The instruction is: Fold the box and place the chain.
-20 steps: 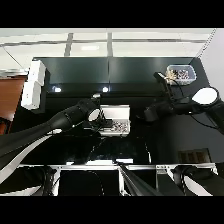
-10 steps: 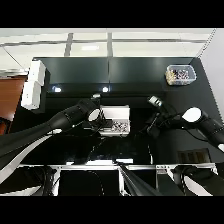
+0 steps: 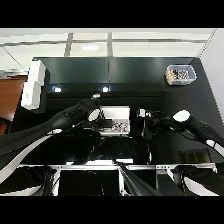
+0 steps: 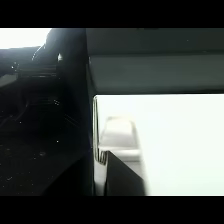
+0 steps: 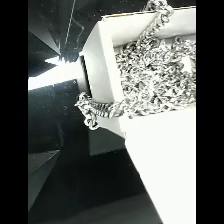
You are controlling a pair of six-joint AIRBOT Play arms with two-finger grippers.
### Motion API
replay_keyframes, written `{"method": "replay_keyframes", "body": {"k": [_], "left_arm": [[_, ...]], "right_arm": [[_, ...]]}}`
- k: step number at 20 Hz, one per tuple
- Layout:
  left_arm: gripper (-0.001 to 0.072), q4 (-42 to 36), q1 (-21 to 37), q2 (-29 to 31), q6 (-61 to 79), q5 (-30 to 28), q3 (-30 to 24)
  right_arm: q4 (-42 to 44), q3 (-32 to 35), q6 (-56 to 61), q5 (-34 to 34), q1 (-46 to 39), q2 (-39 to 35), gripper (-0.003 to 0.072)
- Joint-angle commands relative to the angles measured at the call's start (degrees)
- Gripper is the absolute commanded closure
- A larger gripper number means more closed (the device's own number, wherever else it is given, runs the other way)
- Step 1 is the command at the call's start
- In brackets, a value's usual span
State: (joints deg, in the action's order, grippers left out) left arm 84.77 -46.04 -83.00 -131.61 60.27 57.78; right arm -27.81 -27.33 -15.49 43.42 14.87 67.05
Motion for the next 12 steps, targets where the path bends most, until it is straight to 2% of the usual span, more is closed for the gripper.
{"method": "replay_keyframes", "body": {"k": [1, 6, 7, 12], "left_arm": [[0.0679, 0.0, 0.0, 0.0, 0.0, -0.1, 0.0], [0.0679, 0.0, 0.0, 0.0, 0.0, -0.2, 0.0], [0.0680, 0.0, 0.0, 0.0, 0.0, -0.2, 0.0], [0.0679, 0.0, 0.0, 0.0, 0.0, -0.2, 0.0]], "right_arm": [[2.7, -0.8, -5.6, -0.4, 0.5, 2.1, 0.0105], [1.2, -2.9, -6.0, -3.4, 4.1, 4.3, 0.0120], [-0.3, -3.0, -5.9, -4.7, 4.7, 4.3, 0.0205], [-2.3, -3.0, -4.7, -5.3, 4.7, 4.4, 0.0204]]}}
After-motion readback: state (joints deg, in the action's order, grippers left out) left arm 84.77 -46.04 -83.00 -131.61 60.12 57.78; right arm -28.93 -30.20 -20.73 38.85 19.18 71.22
